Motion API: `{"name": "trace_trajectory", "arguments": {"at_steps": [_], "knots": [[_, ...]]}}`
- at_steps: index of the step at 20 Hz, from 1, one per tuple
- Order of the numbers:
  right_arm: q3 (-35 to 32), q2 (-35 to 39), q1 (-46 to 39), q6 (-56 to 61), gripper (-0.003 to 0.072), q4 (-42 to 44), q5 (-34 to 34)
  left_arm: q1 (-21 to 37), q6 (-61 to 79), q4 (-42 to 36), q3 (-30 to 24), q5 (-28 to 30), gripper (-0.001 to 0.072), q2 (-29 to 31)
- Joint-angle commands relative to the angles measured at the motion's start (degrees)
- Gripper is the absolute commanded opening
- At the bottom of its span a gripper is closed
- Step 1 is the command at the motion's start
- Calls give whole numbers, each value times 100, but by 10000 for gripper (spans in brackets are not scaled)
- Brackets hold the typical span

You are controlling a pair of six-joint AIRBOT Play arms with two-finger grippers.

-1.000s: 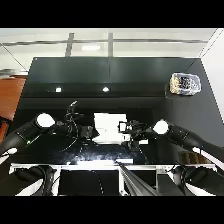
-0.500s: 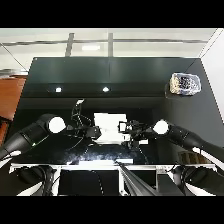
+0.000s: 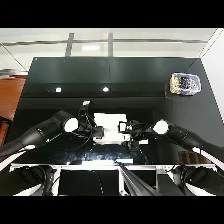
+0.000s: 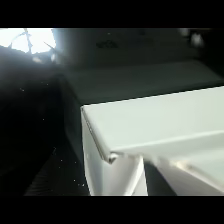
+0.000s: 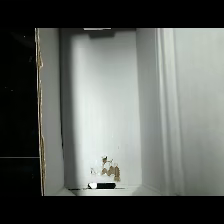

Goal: Fold the box and place the chain.

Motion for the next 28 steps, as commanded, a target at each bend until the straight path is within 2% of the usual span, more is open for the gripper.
{"name": "trace_trajectory", "arguments": {"at_steps": [1,2,3,5,6,19,28], "knots": [[-2,-4,0,0,470,-15,-7,-160,-564,511,282,-404,595,-289],[-2,-2,0,0,470,-15,-4,-210,-708,675,302,-474,585,-308],[-2,-4,0,0,469,-15,-4,-243,-721,710,310,-474,480,-308],[-2,-4,0,0,469,-15,-4,-275,-721,756,343,-472,457,-313],[-2,-2,0,0,469,-15,-4,-273,-726,774,352,-468,412,-313],[-2,-4,0,-2,469,-15,-4,-358,-833,837,391,-289,405,-358],[-2,-4,0,-2,469,-13,-2,-487,-765,828,435,-310,396,-601]]}}
